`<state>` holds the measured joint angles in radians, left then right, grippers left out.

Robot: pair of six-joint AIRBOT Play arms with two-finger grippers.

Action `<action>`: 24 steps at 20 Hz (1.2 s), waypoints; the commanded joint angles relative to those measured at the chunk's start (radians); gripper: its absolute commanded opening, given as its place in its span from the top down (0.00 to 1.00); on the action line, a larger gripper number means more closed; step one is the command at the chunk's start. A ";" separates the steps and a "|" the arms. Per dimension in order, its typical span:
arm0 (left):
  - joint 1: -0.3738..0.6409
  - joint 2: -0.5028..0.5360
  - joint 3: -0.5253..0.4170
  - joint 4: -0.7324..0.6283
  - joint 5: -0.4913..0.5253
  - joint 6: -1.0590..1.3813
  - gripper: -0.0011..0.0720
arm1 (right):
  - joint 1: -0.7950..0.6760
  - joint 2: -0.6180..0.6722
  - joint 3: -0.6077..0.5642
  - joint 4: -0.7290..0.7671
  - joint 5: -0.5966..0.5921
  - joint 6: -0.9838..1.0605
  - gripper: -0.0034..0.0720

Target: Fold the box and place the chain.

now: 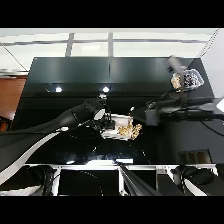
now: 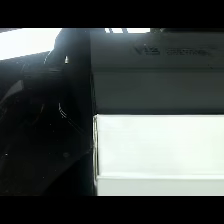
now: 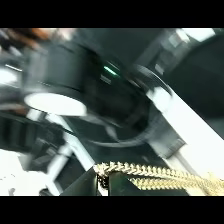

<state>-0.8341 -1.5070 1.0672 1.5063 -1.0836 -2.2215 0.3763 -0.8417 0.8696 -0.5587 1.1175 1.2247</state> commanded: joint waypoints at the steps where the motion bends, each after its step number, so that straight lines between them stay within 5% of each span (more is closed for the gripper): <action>1: 0.000 0.000 0.000 0.000 0.000 0.000 0.94 | 0.055 -0.091 -0.003 -0.116 -0.022 0.013 0.94; 5: 0.000 0.000 0.000 0.000 0.000 0.000 0.94 | 0.054 -0.126 -0.021 -0.229 -0.021 0.061 0.92; 7: 0.000 0.000 0.000 0.000 0.000 0.000 0.94 | 0.032 -0.123 -0.021 -0.232 0.017 0.061 0.26; 8: 0.000 0.000 0.000 0.000 -0.001 0.000 0.94 | -0.002 -0.117 -0.021 -0.233 0.056 0.047 0.17; 11: 0.000 0.000 0.000 0.000 -0.003 0.000 0.94 | -0.161 -0.053 -0.056 -0.330 0.101 0.011 0.17; 15: 0.000 0.000 0.000 0.001 -0.002 0.000 0.94 | -0.337 0.056 -0.313 -0.367 -0.044 -0.220 0.17; 18: 0.000 0.000 0.000 0.000 0.000 0.000 0.94 | -0.318 0.053 -0.463 -0.365 -0.160 -0.346 0.17; 22: 0.000 0.000 0.000 0.000 0.000 0.000 0.94 | -0.183 0.037 -0.523 -0.350 -0.328 -0.808 0.17; 24: 0.000 0.000 0.000 0.000 0.000 0.000 0.94 | -0.137 -0.030 -0.523 -0.185 -0.386 -1.032 0.17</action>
<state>-0.8341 -1.5070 1.0672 1.5063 -1.0847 -2.2219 0.1757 -0.8230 0.3786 -0.8768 0.8490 0.5602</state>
